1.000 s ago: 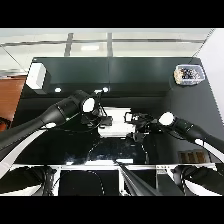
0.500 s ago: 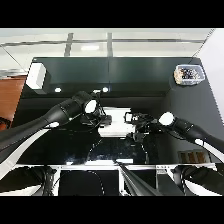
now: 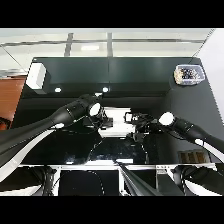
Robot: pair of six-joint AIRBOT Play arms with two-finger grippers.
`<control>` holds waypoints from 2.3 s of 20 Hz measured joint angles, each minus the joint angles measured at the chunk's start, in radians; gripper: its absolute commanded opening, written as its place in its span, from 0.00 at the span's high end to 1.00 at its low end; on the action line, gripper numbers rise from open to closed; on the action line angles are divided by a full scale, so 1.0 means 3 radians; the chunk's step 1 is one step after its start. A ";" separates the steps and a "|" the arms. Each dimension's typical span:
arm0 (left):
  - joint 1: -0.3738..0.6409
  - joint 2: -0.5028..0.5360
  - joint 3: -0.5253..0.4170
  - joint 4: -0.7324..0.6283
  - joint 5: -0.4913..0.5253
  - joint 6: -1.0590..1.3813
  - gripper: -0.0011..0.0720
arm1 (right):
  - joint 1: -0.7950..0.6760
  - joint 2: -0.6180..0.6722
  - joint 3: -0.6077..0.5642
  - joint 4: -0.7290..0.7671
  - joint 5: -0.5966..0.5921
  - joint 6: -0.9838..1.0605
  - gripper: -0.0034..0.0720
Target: Fold the box and place the chain.
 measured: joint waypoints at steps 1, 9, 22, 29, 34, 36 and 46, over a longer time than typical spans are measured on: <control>-0.0006 -0.0001 0.0000 0.0011 -0.0004 -0.0028 0.88 | 0.0000 0.0000 0.0000 0.0000 0.0001 -0.0001 0.69; -0.0029 -0.0003 0.0000 0.0024 -0.0011 -0.0112 0.74 | 0.0000 0.0000 0.0000 0.0000 0.0001 -0.0001 0.69; -0.0029 -0.0014 0.0057 0.0117 -0.0032 -0.0262 0.70 | 0.0000 0.0000 0.0000 0.0000 0.0003 -0.0001 0.69; -0.0031 -0.0014 0.0057 0.0123 -0.0034 -0.0281 0.95 | 0.0000 0.0000 0.0000 0.0000 0.0003 -0.0003 0.54; -0.0029 -0.0014 0.0058 0.0113 -0.0028 -0.0292 0.95 | 0.0000 0.0017 0.0000 -0.0013 0.0023 0.0088 0.00; -0.0027 -0.0015 0.0058 0.0113 -0.0027 -0.0287 0.95 | 0.0000 0.0053 0.0000 -0.0057 0.0075 0.0114 0.00; 0.0020 -0.0014 0.0142 0.0240 -0.0027 -0.0223 0.96 | 0.0000 0.0407 0.0061 -0.0459 0.0248 0.0140 0.00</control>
